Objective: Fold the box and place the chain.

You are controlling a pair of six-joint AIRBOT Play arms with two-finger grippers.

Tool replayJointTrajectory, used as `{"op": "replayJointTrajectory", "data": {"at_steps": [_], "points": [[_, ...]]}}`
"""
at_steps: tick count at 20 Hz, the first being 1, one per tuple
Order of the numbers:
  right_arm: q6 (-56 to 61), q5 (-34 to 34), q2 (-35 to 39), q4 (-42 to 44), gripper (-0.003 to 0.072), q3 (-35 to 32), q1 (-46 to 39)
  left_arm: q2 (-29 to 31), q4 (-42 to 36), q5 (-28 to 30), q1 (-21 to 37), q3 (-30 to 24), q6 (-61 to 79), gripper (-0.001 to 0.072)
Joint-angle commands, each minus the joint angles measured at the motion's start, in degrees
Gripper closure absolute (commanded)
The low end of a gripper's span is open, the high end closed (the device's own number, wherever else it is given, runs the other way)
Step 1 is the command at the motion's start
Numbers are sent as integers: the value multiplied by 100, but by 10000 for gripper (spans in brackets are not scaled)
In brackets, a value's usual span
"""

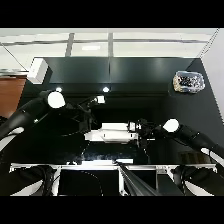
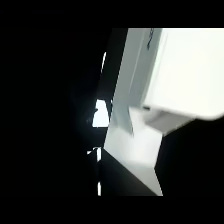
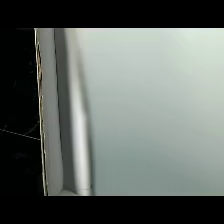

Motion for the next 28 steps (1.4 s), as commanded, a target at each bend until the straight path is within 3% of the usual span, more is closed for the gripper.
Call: {"op": "replayJointTrajectory", "data": {"at_steps": [1, 3, 4, 6, 8, 11, 13, 17, 19, 22, 28], "points": [[-22, 15, -4, -7, 486, -4, 4, 557, 872, -813, -2, -15, -1727, 682], [-20, 15, -4, -7, 487, -4, 4, 577, 101, -1360, -22, -184, -2149, 682], [-20, 13, -4, -4, 487, -4, 4, 575, -708, -1478, -46, -385, -2063, 682], [-20, 13, -4, -4, 487, -4, 4, 575, -2693, -1099, -37, -828, -990, 681], [-20, 9, -4, -2, 488, -4, 4, 566, -3941, 188, -37, -1134, -310, 680], [-17, -2, -4, 9, 487, -4, 4, 321, -4607, 2367, -39, -1257, -48, 680], [-17, -2, -4, 9, 487, -4, 4, -35, -4575, 2817, -37, -1178, 267, 680], [-15, -4, -4, 11, 487, -4, 4, -876, -3401, 1821, -103, -772, 273, 682], [-15, -2, -4, 11, 487, -4, 4, -1119, -2645, 1786, -260, -625, -188, 682], [-15, -4, -4, 11, 487, -4, 4, -1257, -1963, 1419, -573, -442, -334, 682], [-15, -2, -4, 11, 487, -4, 4, -911, -612, 1482, -610, 92, -1405, 683]]}}
